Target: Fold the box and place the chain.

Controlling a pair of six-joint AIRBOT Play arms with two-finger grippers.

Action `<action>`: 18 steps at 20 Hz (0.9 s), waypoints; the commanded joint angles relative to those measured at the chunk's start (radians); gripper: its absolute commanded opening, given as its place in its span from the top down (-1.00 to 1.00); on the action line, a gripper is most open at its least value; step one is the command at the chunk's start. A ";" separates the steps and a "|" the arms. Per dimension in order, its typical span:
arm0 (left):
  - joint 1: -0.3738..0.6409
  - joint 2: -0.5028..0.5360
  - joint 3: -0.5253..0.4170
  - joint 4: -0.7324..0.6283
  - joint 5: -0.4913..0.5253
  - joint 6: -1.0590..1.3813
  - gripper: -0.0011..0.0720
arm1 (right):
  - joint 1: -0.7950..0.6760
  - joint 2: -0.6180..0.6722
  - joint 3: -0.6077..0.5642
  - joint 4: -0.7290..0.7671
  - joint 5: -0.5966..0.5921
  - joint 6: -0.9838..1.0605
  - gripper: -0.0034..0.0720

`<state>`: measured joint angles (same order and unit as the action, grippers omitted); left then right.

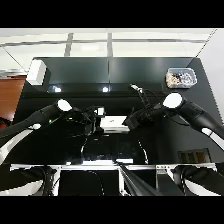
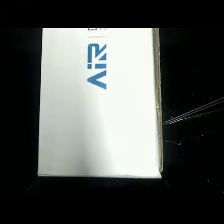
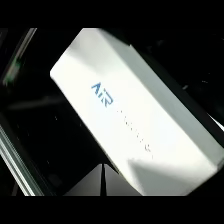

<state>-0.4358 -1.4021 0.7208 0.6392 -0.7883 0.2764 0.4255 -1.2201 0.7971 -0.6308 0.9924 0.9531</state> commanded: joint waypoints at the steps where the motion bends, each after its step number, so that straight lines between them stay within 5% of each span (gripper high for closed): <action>1: 0.000 0.000 0.000 0.000 0.000 0.000 -0.12 | 0.000 -0.083 -0.009 0.138 -0.067 0.084 0.87; 12: 0.000 0.000 0.000 0.000 -0.001 0.000 -0.12 | 0.000 -0.139 -0.007 0.078 -0.075 0.129 0.87; 18: 0.003 0.004 0.008 0.005 -0.003 0.000 -0.12 | -0.088 -0.040 0.117 0.077 0.179 0.128 0.87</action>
